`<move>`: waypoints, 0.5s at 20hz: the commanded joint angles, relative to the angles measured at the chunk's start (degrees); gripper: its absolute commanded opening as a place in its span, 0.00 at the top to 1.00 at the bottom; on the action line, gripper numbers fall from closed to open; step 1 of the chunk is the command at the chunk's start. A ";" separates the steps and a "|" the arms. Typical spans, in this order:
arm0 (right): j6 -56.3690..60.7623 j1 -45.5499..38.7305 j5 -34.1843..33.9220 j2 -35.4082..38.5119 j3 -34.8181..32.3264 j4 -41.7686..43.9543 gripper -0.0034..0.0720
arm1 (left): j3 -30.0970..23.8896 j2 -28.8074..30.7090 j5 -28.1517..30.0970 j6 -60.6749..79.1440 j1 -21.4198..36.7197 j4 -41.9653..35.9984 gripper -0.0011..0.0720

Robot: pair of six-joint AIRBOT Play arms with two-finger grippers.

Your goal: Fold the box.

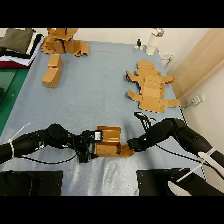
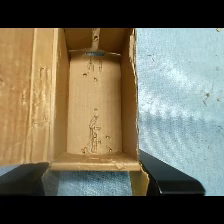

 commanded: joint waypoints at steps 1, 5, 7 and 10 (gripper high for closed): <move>-1.07 -0.02 -1.49 3.74 0.09 3.13 0.95 | 0.04 0.02 0.02 0.02 0.02 0.02 0.37; -1.11 0.50 -2.54 8.02 0.07 4.37 0.51 | 0.04 0.02 0.02 0.02 0.02 0.02 0.37; -1.09 2.32 -2.51 8.17 0.07 4.50 0.36 | 0.04 0.02 0.02 0.00 0.02 0.02 0.37; -1.07 5.42 -1.14 8.17 0.07 5.16 0.36 | 0.04 0.02 0.02 0.02 0.02 0.02 0.37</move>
